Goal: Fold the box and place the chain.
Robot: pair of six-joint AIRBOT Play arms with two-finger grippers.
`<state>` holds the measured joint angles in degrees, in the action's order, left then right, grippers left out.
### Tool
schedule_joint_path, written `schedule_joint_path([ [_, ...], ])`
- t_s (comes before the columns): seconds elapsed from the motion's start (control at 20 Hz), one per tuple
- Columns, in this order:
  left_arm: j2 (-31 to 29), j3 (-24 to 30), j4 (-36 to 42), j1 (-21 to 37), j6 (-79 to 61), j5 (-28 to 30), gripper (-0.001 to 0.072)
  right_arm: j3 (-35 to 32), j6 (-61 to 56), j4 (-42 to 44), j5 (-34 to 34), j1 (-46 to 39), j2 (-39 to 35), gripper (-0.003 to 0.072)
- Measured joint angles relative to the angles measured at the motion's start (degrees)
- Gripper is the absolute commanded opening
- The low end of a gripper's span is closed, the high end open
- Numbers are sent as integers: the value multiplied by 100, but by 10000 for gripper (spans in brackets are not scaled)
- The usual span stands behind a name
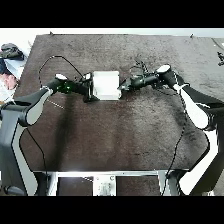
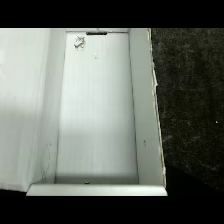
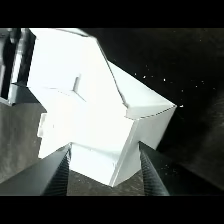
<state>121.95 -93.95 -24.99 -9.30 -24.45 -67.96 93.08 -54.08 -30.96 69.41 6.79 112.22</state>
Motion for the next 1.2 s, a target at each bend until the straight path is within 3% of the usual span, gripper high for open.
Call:
schedule_joint_path([
  [0.45, 0, 0, 0, 0, 2, 0, 348, 761, -1346, -2059, -155, 785, 0, 475],
  [0.85, 0, 0, 4, 0, 2, 0, 348, 920, -2461, -3703, -555, 1360, 2, 474],
  [1.0, 0, 0, 7, 0, 2, 0, 348, 951, -2966, -4236, -671, 1499, 15, 437],
  [1.05, 0, 0, 9, 0, 0, 0, 348, 992, -3123, -4363, -686, 1521, 50, 350],
  [1.2, 2, 0, 11, 0, 0, -2, 348, 1335, -3567, -4673, -527, 1580, 269, 344],
])
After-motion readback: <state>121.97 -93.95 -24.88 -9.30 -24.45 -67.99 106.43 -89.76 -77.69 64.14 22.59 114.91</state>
